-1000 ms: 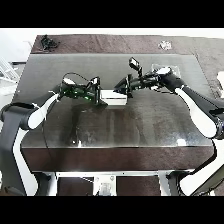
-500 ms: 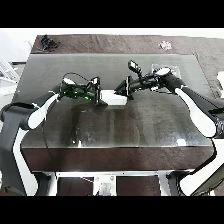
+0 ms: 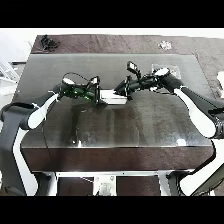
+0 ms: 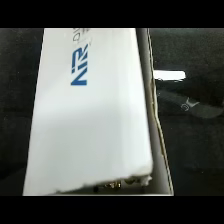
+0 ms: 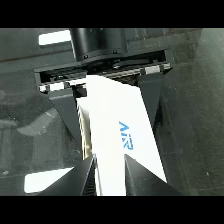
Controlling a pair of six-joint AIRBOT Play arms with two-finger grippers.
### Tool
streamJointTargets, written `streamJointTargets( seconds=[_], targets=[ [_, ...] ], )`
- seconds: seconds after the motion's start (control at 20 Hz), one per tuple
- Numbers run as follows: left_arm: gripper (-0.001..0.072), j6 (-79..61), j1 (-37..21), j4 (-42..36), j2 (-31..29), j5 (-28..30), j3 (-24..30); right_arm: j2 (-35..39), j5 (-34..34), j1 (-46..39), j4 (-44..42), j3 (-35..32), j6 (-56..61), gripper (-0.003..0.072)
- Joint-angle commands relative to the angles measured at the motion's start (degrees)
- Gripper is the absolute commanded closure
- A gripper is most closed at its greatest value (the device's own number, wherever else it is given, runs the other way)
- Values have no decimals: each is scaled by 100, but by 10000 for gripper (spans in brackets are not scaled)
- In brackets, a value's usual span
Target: Fold the box and place the chain.
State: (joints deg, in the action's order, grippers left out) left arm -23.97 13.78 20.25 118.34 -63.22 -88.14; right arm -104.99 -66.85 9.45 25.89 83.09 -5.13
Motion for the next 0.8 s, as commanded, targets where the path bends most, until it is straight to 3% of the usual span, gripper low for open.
streamJointTargets(
  seconds=[0.0,0.25,0.6,0.75],
  targets=[
    [357,-7,2,11,-2,-26,2,-2,-144,15,0,-127,15,465],
    [357,-7,2,11,-2,-26,2,-2,-153,33,-348,-603,-297,465],
    [357,-7,2,11,-2,-26,2,-2,-151,24,-369,-621,-308,455],
    [357,-7,2,9,-2,-26,2,-2,-149,24,-431,-621,-310,533]
  ],
)
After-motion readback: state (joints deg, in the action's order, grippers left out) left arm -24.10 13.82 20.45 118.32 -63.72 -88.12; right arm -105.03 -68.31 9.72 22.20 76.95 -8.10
